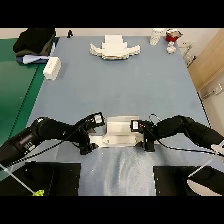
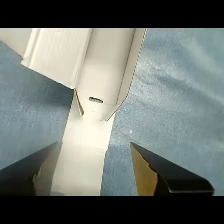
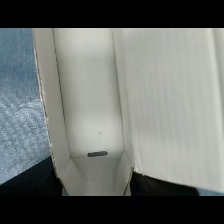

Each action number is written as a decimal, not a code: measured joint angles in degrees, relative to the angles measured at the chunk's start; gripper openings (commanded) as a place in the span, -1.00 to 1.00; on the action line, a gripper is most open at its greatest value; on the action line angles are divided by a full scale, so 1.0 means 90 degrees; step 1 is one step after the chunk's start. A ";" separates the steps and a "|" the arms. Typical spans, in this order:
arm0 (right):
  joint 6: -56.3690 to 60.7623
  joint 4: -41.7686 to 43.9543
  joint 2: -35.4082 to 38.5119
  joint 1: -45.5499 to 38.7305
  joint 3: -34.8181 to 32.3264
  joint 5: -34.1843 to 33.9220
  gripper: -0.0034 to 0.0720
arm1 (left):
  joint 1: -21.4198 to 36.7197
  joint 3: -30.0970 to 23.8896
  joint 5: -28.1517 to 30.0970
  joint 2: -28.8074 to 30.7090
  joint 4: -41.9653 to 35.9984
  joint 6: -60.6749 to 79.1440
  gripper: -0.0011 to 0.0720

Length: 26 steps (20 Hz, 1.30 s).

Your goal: Fold the box.

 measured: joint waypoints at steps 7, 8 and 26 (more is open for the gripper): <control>0.0000 0.0002 0.0000 -0.0002 0.0000 0.0000 0.29 | 0.0170 -0.0073 0.0464 -0.1083 -0.1326 0.2280 0.47; 0.0000 0.0000 0.0000 0.0000 0.0000 -0.0002 0.28 | 0.0182 -0.0073 0.0571 -0.1212 -0.1428 0.2421 0.47; 0.0000 0.0000 0.0000 0.0000 0.0000 0.0000 0.29 | -0.0452 -0.0036 0.1617 -0.2030 -0.2633 0.3665 -0.46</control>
